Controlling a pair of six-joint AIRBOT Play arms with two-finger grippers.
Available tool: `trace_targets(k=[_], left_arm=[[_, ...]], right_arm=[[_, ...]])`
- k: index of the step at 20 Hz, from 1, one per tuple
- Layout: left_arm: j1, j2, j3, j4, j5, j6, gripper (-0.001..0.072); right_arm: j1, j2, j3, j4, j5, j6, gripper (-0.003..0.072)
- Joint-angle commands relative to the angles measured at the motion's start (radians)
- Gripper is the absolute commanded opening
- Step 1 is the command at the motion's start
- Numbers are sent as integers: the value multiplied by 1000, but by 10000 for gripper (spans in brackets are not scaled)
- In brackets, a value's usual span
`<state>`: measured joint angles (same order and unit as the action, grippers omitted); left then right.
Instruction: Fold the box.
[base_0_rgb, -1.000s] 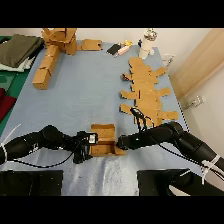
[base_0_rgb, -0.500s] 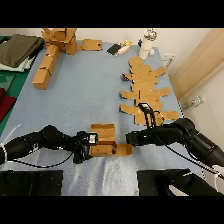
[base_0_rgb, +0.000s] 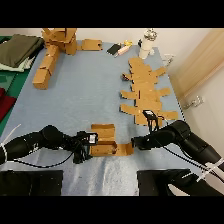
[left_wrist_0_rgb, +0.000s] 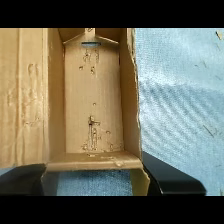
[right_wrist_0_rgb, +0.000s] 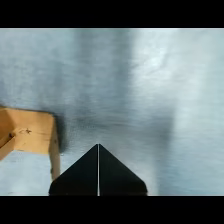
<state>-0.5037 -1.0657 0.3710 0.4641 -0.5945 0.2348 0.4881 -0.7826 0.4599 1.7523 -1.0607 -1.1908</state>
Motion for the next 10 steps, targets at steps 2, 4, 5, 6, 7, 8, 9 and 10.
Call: trace_targets(k=[2, 4, 5, 6, 7, 8, 9, 10], left_arm=[[0, 1, 0, 0, 0, 0, 560], [0, 1, 0, 0, 0, 0, 560], [0, 1, 0, 0, 0, 0, 560], [0, 0, 0, 0, 0, 0, 560], [0, 1, 0, 0, 0, 0, 560], [0, 1, 0, 0, 0, 0, 560], [0, 0, 0, 0, 0, 0, 560], [0, 1, 0, 0, 0, 0, 560]], right_arm=[[29, -63, -30, 124, 85, -68, 6], [60, -93, -30, 131, 95, -69, 5], [76, -105, -30, 142, 101, -70, 5], [95, -114, -30, 156, 112, -73, 5], [114, -118, -30, 168, 123, -75, 5], [131, -118, -28, 182, 126, -75, 5], [148, -117, -27, 188, 126, -74, 5], [162, -117, -27, 196, 126, -74, 5]])
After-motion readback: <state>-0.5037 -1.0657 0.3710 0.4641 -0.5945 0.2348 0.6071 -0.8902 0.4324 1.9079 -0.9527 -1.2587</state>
